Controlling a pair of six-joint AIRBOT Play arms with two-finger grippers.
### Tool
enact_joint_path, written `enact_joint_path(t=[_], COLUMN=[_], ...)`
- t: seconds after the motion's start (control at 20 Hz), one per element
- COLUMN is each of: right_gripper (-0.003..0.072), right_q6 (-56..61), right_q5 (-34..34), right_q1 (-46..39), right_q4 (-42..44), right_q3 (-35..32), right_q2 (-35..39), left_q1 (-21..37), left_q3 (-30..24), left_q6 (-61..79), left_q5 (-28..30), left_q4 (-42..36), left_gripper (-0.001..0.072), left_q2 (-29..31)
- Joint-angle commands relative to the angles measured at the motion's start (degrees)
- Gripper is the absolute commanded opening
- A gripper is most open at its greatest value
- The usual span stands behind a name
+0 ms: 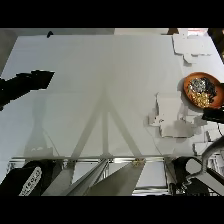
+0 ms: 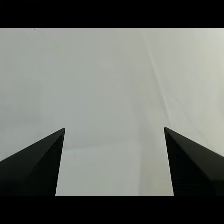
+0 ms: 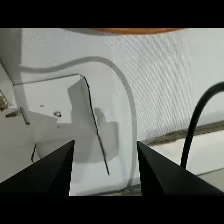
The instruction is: Fold the box and place the chain.
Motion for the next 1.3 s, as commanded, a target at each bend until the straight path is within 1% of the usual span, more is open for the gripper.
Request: enact_joint_path(t=[0.0,0.05,0.1,0.15,0.3,0.45,0.5,0.65,0.8,0.9,1.0,1.1,1.25], right_gripper=[0.0451,0.0342,0.0158,0.0006,0.0008,0.0006,0.0006,0.0006,0.0005,0.0004,0.0004,0.0004,0.0004], right_q6=[-4.0,-6.3,-8.5,-10.4,-18.5,-20.9,-20.9,-20.8,-20.9,-20.9,-20.8,-20.9,-20.9], right_q5=[-4.2,-3.5,-2.5,-1.9,2.2,5.5,6.2,7.4,5.7,2.3,-4.2,-13.1,-29.0], right_q1=[-0.6,-0.6,-0.6,-0.6,0.1,5.6,8.0,15.1,21.1,25.0,29.0,33.4,41.0], right_q4=[1.0,1.6,2.4,3.6,10.1,12.4,14.7,25.2,36.3,40.2,44.8,48.6,52.0], right_q3=[0.0,0.0,0.0,0.0,0.1,0.1,0.1,0.1,0.0,-0.1,-1.6,-5.1,-13.4], right_q2=[-6.0,-7.2,-7.9,-8.0,-6.4,-2.1,-0.4,3.9,7.0,8.2,8.7,8.7,8.7], left_q1=[0.0,0.0,0.0,0.0,0.0,0.0,0.0,0.0,0.1,0.0,0.0,0.0,0.0], left_q3=[0.0,0.0,0.0,0.0,0.0,0.0,0.0,0.0,0.0,0.0,0.0,0.0,0.0], left_q6=[0.0,0.0,0.0,0.0,0.0,0.0,0.0,0.0,0.0,0.0,0.0,0.0,0.0], left_q5=[0.0,0.0,0.0,0.0,0.0,0.0,0.0,0.0,0.0,0.0,0.0,0.0,0.0], left_q4=[0.0,0.0,0.0,0.0,0.0,0.0,0.0,0.0,0.0,0.0,0.0,0.0,0.0], left_gripper=[0.0697,0.0697,0.0697,0.0697,0.0697,0.0697,0.0697,0.0697,0.0697,0.0697,0.0697,0.0697,0.0697], left_q2=[0.0,0.0,0.0,0.0,0.0,0.0,0.0,0.0,0.0,0.0,0.0,0.0,0.0])
